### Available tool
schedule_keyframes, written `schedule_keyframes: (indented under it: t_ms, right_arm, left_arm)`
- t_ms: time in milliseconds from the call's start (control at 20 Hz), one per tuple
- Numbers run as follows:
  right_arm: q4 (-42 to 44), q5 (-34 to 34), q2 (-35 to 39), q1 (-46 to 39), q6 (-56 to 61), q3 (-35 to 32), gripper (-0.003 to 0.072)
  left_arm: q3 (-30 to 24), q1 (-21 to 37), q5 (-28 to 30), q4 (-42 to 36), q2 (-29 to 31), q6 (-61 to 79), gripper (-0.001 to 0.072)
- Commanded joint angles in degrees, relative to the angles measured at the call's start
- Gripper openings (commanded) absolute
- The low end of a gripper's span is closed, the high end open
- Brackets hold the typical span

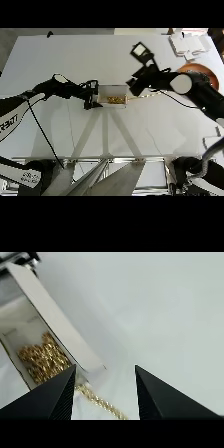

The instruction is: Fold the box and place the chain.

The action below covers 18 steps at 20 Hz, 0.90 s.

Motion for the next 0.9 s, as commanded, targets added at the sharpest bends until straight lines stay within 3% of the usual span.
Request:
schedule_keyframes:
  t_ms: [0, 450, 600, 850]
  right_arm:
    - [-4.26, 6.91, 0.37, -6.93, 12.28, 0.02, 0.0397]
    - [-30.73, 12.44, -5.05, -17.79, 60.43, 0.00, 0.0402]
    - [-31.50, 14.21, -8.83, -21.38, 73.99, -0.02, 0.0419]
    - [-37.18, 10.03, -13.64, -22.14, 91.30, 0.00, 0.0419]
  left_arm:
    - [0.00, 0.00, 0.02, 0.00, 0.02, 0.00, 0.0336]
    - [0.00, 0.02, 0.02, 0.00, 0.00, 0.02, 0.0336]
    - [0.00, 0.00, 0.02, 0.00, 0.02, 0.00, 0.0336]
    - [0.00, 0.00, 0.02, 0.00, 0.00, 0.00, 0.0336]
